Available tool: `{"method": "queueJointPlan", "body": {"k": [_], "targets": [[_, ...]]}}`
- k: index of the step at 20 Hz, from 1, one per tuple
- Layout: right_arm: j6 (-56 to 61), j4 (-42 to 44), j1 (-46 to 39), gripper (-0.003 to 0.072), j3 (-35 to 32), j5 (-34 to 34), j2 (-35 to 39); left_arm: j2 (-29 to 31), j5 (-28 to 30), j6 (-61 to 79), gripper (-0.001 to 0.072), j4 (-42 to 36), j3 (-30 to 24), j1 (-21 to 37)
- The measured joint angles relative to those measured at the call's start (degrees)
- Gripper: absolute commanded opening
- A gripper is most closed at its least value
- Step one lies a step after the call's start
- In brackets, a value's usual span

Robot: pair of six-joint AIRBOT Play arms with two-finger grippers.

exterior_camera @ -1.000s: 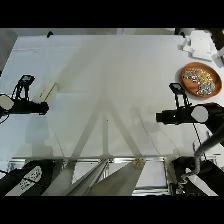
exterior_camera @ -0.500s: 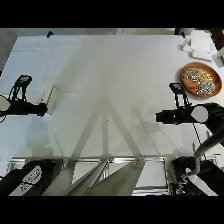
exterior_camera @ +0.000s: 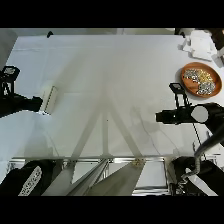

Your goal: Fold the box and place the chain.

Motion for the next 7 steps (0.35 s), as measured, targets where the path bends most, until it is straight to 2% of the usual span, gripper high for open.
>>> {"method": "queueJointPlan", "body": {"k": [7], "targets": [[0.0,0.0,0.0,0.0018,0.0,0.0,0.0,1.4,0.6,0.0,0.0698,-0.2,0.0,-3.9]]}}
